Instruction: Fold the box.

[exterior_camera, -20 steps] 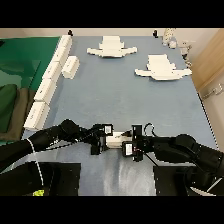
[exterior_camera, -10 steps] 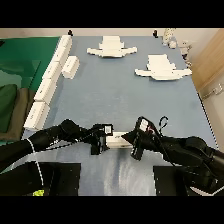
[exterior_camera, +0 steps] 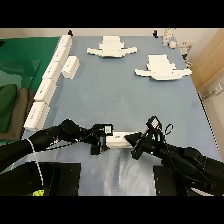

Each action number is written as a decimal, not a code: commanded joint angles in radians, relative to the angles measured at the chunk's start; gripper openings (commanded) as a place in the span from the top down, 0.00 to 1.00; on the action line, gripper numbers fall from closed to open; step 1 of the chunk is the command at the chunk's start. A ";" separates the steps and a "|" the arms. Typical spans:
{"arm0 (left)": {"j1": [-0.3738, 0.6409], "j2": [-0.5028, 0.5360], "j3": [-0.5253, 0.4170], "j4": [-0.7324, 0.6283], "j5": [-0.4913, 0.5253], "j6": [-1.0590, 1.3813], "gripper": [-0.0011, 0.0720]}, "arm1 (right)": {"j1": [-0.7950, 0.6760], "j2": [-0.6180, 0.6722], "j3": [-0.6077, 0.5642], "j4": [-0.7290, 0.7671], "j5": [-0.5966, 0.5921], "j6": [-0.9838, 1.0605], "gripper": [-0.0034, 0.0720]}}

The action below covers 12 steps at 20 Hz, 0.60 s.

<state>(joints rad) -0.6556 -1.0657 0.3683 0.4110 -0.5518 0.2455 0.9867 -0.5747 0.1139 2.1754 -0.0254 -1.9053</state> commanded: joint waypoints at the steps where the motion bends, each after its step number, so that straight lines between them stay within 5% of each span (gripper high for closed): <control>1: 0.001 0.000 0.000 0.000 0.000 0.000 0.36 | 0.032 0.000 -0.034 0.005 0.035 0.039 0.95; 12: 0.001 0.000 0.000 0.000 0.000 0.000 0.36 | 0.032 -0.105 -0.039 0.005 0.029 0.050 0.95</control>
<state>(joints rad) -0.6556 -1.0657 0.3683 0.4110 -0.5514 0.2447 1.0180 -0.6662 0.0784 2.1811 0.0208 -1.8595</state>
